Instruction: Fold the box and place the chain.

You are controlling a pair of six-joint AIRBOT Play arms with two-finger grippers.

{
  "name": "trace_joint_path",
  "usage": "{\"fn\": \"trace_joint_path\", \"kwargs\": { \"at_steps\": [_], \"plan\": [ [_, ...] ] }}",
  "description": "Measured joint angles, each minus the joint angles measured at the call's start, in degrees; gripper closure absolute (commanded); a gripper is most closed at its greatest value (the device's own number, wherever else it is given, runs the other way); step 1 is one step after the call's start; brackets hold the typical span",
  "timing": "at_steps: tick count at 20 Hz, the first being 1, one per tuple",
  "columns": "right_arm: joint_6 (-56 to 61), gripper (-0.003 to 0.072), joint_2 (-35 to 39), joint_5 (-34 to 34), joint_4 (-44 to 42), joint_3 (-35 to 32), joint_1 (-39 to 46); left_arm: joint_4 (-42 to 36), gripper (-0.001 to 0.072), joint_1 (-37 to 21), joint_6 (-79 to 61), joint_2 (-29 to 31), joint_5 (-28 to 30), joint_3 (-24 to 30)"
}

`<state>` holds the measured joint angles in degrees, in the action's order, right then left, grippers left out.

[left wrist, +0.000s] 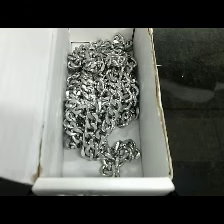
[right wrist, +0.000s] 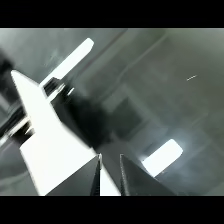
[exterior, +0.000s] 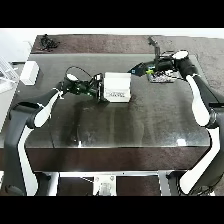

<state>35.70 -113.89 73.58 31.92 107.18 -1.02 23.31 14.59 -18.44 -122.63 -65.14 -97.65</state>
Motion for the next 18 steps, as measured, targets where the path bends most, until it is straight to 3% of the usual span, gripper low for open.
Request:
{"fn": "trace_joint_path", "kwargs": {
  "at_steps": [6,8,12,14,18],
  "plan": [
    [-0.3,0.0535,-0.9,7.6,2.5,2.5,-2.2,0.0,0.0381,0.0,0.0,0.0,0.0,0.0],
    [-0.3,0.0403,-0.9,10.5,2.9,3.6,-2.7,0.0,0.0381,0.0,0.0,0.0,0.0,0.0],
    [-1.5,0.0403,-1.0,13.7,3.4,4.4,-3.8,0.0,0.0381,0.0,0.0,0.0,0.0,0.0],
    [-2.4,0.0301,-1.0,14.5,3.8,4.6,-4.4,0.0,0.0381,0.0,0.0,0.0,0.0,0.0],
    [-4.0,0.023,-1.0,14.7,7.7,4.7,-5.4,0.0,0.0381,0.0,0.0,0.0,0.0,0.0]
  ]
}}
